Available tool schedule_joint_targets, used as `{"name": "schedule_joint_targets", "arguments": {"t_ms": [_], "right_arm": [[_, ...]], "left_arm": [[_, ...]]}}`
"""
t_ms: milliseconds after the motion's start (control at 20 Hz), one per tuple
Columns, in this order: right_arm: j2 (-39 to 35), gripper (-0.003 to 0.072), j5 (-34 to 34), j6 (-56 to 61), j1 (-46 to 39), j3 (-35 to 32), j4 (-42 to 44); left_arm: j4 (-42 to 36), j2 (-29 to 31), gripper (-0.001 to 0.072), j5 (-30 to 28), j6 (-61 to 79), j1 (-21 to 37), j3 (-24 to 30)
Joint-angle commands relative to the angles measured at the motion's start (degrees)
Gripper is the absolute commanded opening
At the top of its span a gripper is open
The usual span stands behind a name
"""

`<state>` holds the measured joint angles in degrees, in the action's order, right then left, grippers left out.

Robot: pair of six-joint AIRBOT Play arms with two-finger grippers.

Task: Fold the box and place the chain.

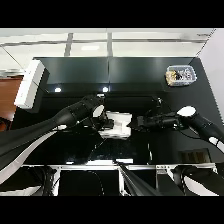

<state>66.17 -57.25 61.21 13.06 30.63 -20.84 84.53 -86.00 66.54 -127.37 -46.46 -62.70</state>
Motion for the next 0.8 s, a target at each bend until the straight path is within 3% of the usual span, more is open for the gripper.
{"name": "schedule_joint_targets", "arguments": {"t_ms": [0,550,650,750], "right_arm": [[0.0,0.0359,2.5,9.3,3.9,3.7,-9.0],[0.3,0.0353,7.0,37.6,15.6,10.0,-35.3],[1.5,0.0289,7.7,42.0,17.9,12.2,-39.4],[4.2,0.0284,5.9,45.1,20.3,15.6,-41.7]], "left_arm": [[0.0,0.0,0.0026,-0.1,0.0,0.0,0.0],[0.0,0.0,0.0026,0.0,0.0,0.0,0.0],[0.0,0.0,0.0025,-0.1,0.0,0.0,0.0],[0.0,0.0,0.0025,0.0,0.0,0.0,0.0]]}}
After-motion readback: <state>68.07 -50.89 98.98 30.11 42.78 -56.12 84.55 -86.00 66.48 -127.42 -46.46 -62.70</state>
